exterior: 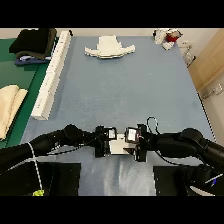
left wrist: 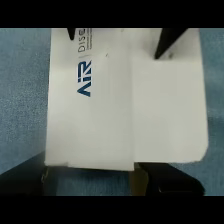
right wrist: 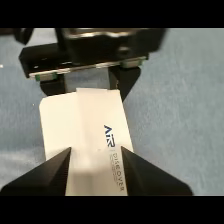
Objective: Fold the box.
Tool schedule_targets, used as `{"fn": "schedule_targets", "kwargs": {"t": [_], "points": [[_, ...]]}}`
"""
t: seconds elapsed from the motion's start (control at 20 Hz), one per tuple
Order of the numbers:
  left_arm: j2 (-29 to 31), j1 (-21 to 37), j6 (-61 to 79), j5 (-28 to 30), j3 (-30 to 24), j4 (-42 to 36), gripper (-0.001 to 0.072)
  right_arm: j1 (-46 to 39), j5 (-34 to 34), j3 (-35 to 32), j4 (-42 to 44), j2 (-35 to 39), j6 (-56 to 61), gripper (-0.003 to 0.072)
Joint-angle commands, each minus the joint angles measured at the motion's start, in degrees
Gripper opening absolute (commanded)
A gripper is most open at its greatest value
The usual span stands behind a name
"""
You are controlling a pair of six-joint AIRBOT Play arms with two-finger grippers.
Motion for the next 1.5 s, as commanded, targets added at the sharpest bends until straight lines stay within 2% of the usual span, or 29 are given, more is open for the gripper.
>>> {"fn": "schedule_targets", "kwargs": {"t": [0.0, 0.2, 0.55, 0.8, 0.85, 0.9, 1.25, 1.45], "points": [[0.0, 0.0, 0.0, 0.0, 0.0, 0.0, 0.044, 1.4, 0.4, -0.2, -2.4, -1.5, -7.6, 0.0542], [0.0, 0.0, 0.0, 0.0, 0.0, 0.0, 0.044, 1.4, 0.4, -0.2, -2.7, -4.0, -11.2, 0.0543], [0.0, 0.0, 0.0, 0.0, 0.0, 0.0, 0.044, 1.4, 1.0, 0.0, -5.7, -4.0, -11.2, 0.0541], [0.0, 0.0, 0.0, 0.0, 0.0, 0.0, 0.044, 1.4, 1.0, 1.1, -6.4, -3.1, -11.2, 0.0505], [0.0, 0.0, 0.0, 0.0, 0.0, 0.0, 0.044, 1.4, 1.0, 1.2, -6.4, -2.7, -11.2, 0.0423], [0.0, 0.0, 0.0, 0.0, 0.0, 0.0, 0.044, 1.4, 1.0, 1.3, -6.5, -2.3, -11.2, 0.0406], [0.0, 0.0, 0.0, 0.0, 0.0, 0.0, 0.044, 1.4, 1.2, 2.2, -8.6, -0.5, -11.1, 0.0407], [0.0, 0.0, 0.0, 0.0, 0.0, 0.0, 0.044, 1.2, 3.7, 2.6, -13.0, -1.3, -9.7, 0.0407]]}}
